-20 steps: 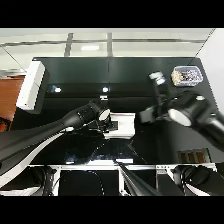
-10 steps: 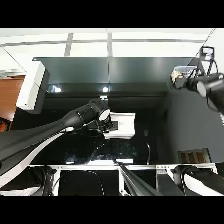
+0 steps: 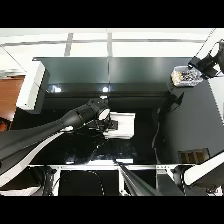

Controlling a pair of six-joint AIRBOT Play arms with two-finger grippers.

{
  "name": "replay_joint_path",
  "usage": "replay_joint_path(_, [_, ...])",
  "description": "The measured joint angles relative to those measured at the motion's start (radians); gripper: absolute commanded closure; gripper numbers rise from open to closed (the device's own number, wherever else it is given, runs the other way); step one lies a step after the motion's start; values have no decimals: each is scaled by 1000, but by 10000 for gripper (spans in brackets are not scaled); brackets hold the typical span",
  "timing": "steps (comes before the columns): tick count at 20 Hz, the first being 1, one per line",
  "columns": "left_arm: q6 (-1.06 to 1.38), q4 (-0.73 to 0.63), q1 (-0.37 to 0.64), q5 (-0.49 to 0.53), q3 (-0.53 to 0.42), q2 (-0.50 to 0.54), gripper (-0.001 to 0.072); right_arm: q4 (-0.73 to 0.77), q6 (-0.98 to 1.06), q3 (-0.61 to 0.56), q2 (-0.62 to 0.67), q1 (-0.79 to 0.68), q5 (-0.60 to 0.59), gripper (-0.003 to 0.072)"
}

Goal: Fold the box and place the chain.

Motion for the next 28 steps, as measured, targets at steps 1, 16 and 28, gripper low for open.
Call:
replay_joint_path(1, [1, 0, 0, 0, 0, 0, 681, 11, -8, 51, -37, -8, 18, -34])
replay_joint_path(16, [3, -8, 1, -1, 0, 0, 681, 6, -73, 177, -196, -37, 43, 674])
replay_joint_path(28, [7, -9, 1, -1, 0, 0, 681, 15, -369, 167, 142, -31, 83, 679])
